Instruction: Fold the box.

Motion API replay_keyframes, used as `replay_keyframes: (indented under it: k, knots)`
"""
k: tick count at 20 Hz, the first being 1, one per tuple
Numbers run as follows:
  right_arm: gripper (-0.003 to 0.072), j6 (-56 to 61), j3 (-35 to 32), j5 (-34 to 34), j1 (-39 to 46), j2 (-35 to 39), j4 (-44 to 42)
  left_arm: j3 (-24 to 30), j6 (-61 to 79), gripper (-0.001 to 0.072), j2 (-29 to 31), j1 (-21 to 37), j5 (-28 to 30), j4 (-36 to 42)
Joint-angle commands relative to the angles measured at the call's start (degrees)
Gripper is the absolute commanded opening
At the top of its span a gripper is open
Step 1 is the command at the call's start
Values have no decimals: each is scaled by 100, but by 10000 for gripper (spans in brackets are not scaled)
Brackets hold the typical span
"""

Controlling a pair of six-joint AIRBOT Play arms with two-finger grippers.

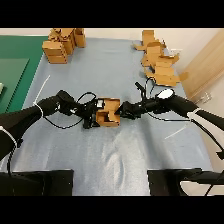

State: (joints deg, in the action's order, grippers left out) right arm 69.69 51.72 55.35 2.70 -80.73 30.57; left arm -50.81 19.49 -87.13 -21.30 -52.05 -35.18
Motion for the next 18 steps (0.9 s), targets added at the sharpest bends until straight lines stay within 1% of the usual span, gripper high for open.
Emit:
replay_keyframes:
  k: [1,9,12,15,18]
  knots:
    - [469,909,210,-267,-216,-4,595,0,-7,105,4,-2,-11,7]
    - [469,1681,391,-446,-654,-4,1062,0,-7,104,4,-4,-52,7]
    - [469,1738,444,-463,-776,-4,1174,0,-7,105,4,-7,-55,9]
    - [468,2214,575,-459,-957,-4,1744,0,-7,104,4,-7,-55,7]
    - [469,2396,592,-457,-1071,-4,1871,0,-7,104,4,-7,-52,11]
